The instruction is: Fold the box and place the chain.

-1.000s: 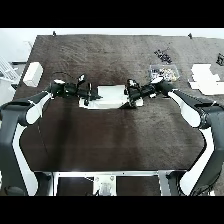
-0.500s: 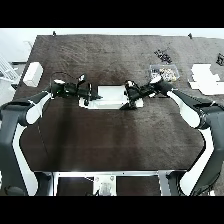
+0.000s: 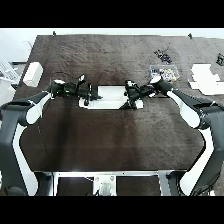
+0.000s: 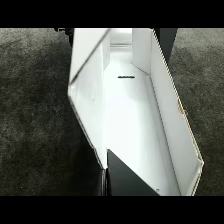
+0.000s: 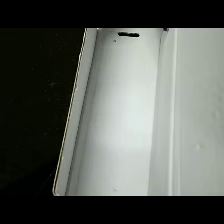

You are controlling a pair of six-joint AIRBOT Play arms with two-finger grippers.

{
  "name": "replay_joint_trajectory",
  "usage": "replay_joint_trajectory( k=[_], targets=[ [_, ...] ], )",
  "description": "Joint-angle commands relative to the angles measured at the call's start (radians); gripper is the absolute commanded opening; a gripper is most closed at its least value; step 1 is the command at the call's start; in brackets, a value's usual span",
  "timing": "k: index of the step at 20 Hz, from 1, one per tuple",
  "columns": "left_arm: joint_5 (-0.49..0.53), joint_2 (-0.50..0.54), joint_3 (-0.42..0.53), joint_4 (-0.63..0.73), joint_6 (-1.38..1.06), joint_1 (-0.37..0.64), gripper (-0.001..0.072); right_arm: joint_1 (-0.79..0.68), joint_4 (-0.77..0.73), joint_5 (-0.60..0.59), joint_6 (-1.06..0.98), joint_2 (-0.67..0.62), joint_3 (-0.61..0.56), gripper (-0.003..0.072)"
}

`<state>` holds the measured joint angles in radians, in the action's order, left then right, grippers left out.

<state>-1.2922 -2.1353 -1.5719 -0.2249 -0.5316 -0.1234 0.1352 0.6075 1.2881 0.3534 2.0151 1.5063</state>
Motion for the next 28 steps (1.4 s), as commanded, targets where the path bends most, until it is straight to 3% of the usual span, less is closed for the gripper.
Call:
replay_joint_trajectory(
  k=[1,28],
  targets=[
    [0.002,0.0,0.0,0.0,0.0,0.001,0.0022,-0.001,-0.001,-0.001,-0.002,0.0,0.0,0.0555],
    [0.0,0.0,-0.005,0.021,0.0,0.001,0.0022,-0.001,-0.004,-0.001,-0.002,0.0,-0.001,0.0555]
  ],
)
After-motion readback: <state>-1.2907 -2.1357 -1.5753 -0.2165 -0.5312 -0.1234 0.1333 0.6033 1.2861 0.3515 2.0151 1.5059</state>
